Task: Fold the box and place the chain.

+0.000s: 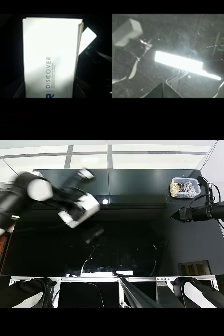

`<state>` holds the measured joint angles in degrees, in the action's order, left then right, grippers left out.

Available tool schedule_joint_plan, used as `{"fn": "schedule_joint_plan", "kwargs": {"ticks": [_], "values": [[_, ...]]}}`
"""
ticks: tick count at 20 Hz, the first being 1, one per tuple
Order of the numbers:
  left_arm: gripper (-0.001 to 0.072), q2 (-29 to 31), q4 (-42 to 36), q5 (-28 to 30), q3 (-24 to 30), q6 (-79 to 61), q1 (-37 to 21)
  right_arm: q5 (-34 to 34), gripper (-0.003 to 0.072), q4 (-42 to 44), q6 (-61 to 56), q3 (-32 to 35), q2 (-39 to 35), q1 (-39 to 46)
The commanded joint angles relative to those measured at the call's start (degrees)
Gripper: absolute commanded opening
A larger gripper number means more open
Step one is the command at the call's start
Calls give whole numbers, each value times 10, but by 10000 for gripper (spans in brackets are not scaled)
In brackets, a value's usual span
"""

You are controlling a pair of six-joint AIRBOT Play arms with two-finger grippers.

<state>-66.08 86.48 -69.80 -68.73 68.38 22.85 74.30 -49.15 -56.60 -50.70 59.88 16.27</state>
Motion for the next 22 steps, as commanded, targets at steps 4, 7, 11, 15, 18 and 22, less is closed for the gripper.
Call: {"fn": "schedule_joint_plan", "kwargs": {"ticks": [4, 7, 11, 15, 18, 22], "values": [[343, 42, 19, 7, -1, 43, -279, 0, 13, 0, -4, 0, 0, 0], [343, 37, 15, 43, -1, 43, -379, -2, 13, 0, -9, 0, 0, 0], [343, -19, 11, 51, -11, 42, -466, -17, 13, 0, -17, 0, 0, 0], [346, -127, 8, 43, -53, 40, -479, -24, 12, 0, -34, 0, 0, 0], [349, -209, -11, 26, -98, 38, -479, -24, 12, 0, -47, 0, 0, 0], [350, -288, -64, 16, -158, 26, -479, -24, 13, 0, -55, 0, 0, 0]]}}
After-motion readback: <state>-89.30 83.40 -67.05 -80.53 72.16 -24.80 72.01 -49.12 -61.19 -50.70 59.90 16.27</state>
